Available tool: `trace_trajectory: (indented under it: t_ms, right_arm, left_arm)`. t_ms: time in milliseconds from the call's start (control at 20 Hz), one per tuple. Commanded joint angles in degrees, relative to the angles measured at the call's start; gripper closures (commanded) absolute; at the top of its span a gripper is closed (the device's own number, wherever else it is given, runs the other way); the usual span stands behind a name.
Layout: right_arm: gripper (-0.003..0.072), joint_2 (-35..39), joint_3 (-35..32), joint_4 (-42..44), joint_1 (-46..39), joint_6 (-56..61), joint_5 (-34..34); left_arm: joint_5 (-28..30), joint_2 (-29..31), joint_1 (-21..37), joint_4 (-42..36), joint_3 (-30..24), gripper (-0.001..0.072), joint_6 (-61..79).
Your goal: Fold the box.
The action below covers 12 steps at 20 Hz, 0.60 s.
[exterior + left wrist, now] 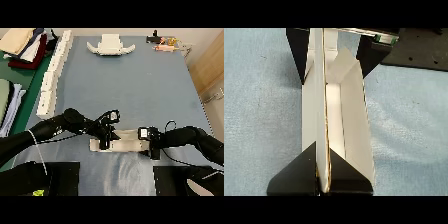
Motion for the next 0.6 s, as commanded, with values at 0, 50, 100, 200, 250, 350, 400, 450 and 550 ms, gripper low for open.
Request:
trace_trajectory:
  t_ms: [0, 50, 100, 200, 250, 350, 400, 450, 550]
  right_arm:
    - [0.0114, 0.04, -0.48, -0.04, 0.13, 0.02, 1.03]
    - [0.0182, 0.04, -0.48, -0.07, 0.39, 0.02, 1.09]
    - [0.0182, 0.04, -0.48, -0.11, 0.52, 0.02, 1.16]
    - [0.0181, 0.04, -0.48, -0.20, 0.61, 0.02, 1.20]
    - [0.0181, 0.07, -0.48, -0.17, 0.61, 0.02, 1.20]
    - [0.0181, 0.13, -0.46, -0.17, 0.61, 0.02, 1.20]
    - [0.0180, 0.17, -0.46, -0.20, 0.61, 0.02, 1.20]
    - [0.0181, 0.17, -0.42, -0.22, 0.61, 0.02, 1.20]
    - [0.0180, 0.17, -0.11, -0.37, 0.61, 0.02, 1.18]
  left_arm:
    - [0.00, 0.00, 0.00, 0.02, 0.00, 0.0694, 0.02]
    - [0.00, 0.00, 0.00, 0.02, 0.00, 0.0694, 0.00]
    - [0.00, 0.02, 0.00, 0.02, 0.00, 0.0694, 0.00]
    - [0.00, 0.00, 0.00, 0.02, 0.00, 0.0694, 0.02]
    - [0.00, 0.00, 0.00, 0.02, 0.00, 0.0694, 0.02]
    - [0.00, 0.02, 0.00, 0.02, 0.00, 0.0694, 0.00]
    - [0.00, 0.00, 0.00, 0.02, 0.00, 0.0694, 0.00]
    - [0.00, 0.02, 0.00, 0.02, 0.00, 0.0694, 0.00]
    - [0.00, 0.00, 0.00, 0.02, 0.00, 0.0694, 0.00]
